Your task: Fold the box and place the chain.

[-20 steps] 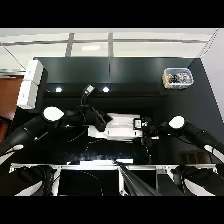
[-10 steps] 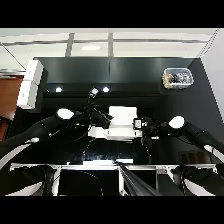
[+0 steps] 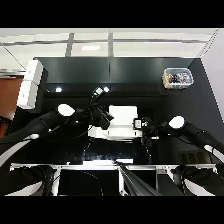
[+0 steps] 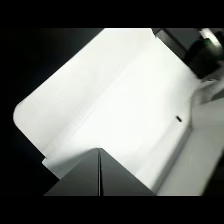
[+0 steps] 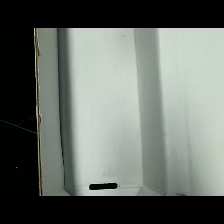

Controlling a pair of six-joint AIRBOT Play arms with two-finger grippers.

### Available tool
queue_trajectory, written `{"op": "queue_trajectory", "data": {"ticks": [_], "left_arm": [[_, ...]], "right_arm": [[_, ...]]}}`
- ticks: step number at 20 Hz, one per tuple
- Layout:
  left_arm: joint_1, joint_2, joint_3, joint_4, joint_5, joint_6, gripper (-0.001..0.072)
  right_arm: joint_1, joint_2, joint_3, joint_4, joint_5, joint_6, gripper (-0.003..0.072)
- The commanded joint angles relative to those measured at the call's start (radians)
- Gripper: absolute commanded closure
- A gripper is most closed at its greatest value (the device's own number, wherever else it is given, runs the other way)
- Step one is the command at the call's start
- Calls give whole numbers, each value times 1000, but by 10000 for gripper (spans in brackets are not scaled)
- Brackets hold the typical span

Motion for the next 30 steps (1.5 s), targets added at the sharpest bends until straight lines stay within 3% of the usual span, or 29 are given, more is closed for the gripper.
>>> {"op": "queue_trajectory", "data": {"ticks": [1,4,5,6,7,8,14,16,24,25,28,29,30], "left_arm": [[100,115,51,298,-153,-174,681],[235,206,50,572,-455,-309,680],[265,203,47,605,-554,-301,680],[275,200,33,604,-599,-286,620],[267,200,14,598,-593,-278,334],[247,199,-5,590,-562,-250,-11],[35,180,-32,612,-243,225,-1],[-14,145,-32,625,-176,256,4],[-84,13,-32,404,-116,271,22],[-82,11,-32,406,-117,270,57],[-82,13,-32,406,-125,270,314],[-82,13,-32,406,-124,270,362],[-81,13,-32,406,-124,270,364]], "right_arm": [[1,-1,0,1,0,0,221],[1,-1,0,1,0,0,221],[1,-1,0,1,0,0,221],[1,-1,0,1,0,0,221],[1,-1,0,1,0,0,221],[1,-1,0,1,0,0,221],[1,-1,0,1,-1,1,221],[1,-1,0,1,-1,1,221],[1,-1,0,1,-1,1,221],[1,-1,0,1,-1,1,221],[1,-1,0,1,-1,1,221],[1,-1,0,1,-1,1,221],[1,-1,0,1,-1,1,221]]}}
